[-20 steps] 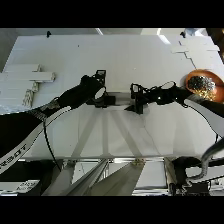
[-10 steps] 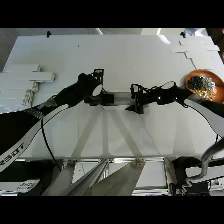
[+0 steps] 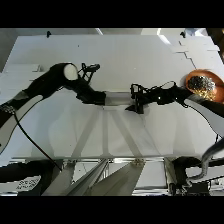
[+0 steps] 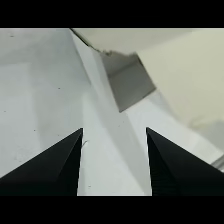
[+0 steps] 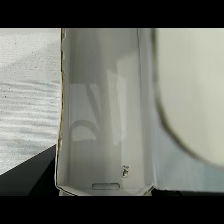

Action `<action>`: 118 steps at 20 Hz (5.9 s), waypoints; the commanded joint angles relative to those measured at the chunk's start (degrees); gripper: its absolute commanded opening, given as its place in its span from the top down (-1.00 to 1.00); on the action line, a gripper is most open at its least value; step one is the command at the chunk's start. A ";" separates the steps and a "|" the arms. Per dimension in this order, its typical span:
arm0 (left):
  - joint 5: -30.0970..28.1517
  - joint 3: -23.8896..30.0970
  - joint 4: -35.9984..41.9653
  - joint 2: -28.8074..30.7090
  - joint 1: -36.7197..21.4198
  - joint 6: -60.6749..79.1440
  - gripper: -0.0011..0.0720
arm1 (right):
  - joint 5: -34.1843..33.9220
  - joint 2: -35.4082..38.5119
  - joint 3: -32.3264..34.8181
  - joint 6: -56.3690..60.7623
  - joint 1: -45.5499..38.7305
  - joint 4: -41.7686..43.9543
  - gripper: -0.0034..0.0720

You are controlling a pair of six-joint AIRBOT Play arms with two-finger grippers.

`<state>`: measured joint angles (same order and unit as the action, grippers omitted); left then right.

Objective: Fold the box and place the chain.

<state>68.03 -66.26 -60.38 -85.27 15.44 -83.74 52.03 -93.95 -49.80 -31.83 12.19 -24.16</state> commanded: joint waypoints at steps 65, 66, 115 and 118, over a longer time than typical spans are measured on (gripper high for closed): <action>-10.82 11.39 38.91 -12.02 -7.82 118.62 0.08 | -0.02 0.02 0.00 0.02 0.02 0.17 -0.09; -10.82 11.39 38.91 -12.02 -7.82 118.62 0.08 | 0.00 0.02 0.00 0.02 0.02 1.33 -0.09; -10.80 11.39 38.93 -12.02 -7.82 118.62 0.08 | -16.59 13.68 0.00 35.01 7.48 2.80 0.87; -10.80 11.39 38.93 -12.02 -7.82 118.62 0.08 | -11.47 19.04 0.00 34.91 5.90 -1.81 0.87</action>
<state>57.25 -54.85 -21.47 -97.32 7.66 34.94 35.40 -78.48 -49.74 3.01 19.11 -22.59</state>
